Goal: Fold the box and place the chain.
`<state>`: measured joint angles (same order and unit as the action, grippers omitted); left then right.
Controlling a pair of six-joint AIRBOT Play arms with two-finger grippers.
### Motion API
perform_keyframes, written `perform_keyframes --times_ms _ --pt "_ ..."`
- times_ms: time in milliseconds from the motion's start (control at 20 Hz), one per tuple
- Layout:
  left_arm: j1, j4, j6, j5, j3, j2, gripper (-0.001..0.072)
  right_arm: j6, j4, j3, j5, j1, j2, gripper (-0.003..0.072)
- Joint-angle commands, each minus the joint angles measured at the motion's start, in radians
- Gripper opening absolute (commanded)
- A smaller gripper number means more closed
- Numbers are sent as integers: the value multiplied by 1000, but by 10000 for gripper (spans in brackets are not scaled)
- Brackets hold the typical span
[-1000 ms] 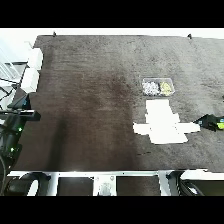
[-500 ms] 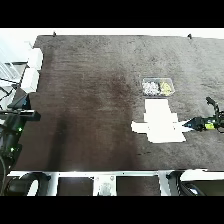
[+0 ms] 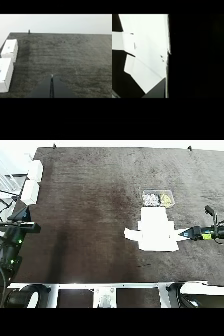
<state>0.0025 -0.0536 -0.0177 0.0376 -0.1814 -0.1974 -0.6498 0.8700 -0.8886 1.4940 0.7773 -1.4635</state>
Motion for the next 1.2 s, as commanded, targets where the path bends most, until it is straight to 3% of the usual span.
perform_keyframes --times_ms 0,200,550,750,950,1150 --pt "0 0 0 0 0 0 20 19 -166 117 -70 -89 93 1" --pt "0 0 0 0 0 0 20 27 -366 257 -219 -326 152 1" --pt "0 0 0 0 0 0 20 40 -687 259 -538 -750 153 1" --pt "0 0 0 0 0 0 20 60 -672 202 -647 -898 141 1" --pt "0 0 0 0 0 0 20 60 -623 121 -655 -913 51 1" --pt "0 0 0 7 0 0 20 56 -603 112 -657 -914 0 1"
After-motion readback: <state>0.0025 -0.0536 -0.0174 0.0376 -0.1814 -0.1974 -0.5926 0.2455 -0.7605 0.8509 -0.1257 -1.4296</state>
